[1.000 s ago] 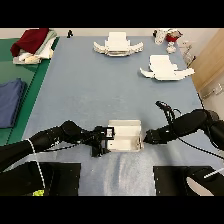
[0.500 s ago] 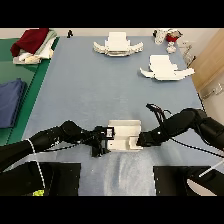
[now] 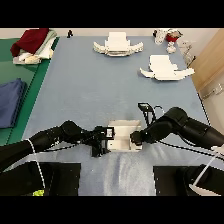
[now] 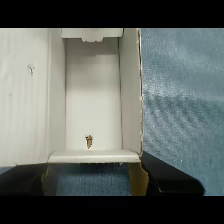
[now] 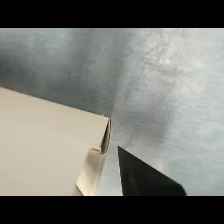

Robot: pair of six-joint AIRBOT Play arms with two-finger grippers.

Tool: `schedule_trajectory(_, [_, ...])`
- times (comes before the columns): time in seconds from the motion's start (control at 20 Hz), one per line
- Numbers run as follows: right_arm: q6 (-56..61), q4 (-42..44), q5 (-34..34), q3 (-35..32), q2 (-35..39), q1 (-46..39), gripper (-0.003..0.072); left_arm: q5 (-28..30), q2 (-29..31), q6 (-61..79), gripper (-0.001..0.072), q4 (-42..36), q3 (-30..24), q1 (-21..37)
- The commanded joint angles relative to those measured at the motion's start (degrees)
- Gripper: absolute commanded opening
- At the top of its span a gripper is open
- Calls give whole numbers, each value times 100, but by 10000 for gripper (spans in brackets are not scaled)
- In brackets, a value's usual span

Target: Fold the box.

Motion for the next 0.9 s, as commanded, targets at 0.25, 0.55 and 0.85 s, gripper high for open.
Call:
schedule_trajectory(0.25, [2455,-1108,-393,608,-881,925,425,0,0,2,528,2,2,2])
schedule_trajectory(0.55, [2743,-1128,-400,605,-931,925,254,0,0,2,528,2,2,2])
schedule_trajectory(0.85, [2892,-1108,-470,605,-931,925,4,0,0,2,528,2,2,2])
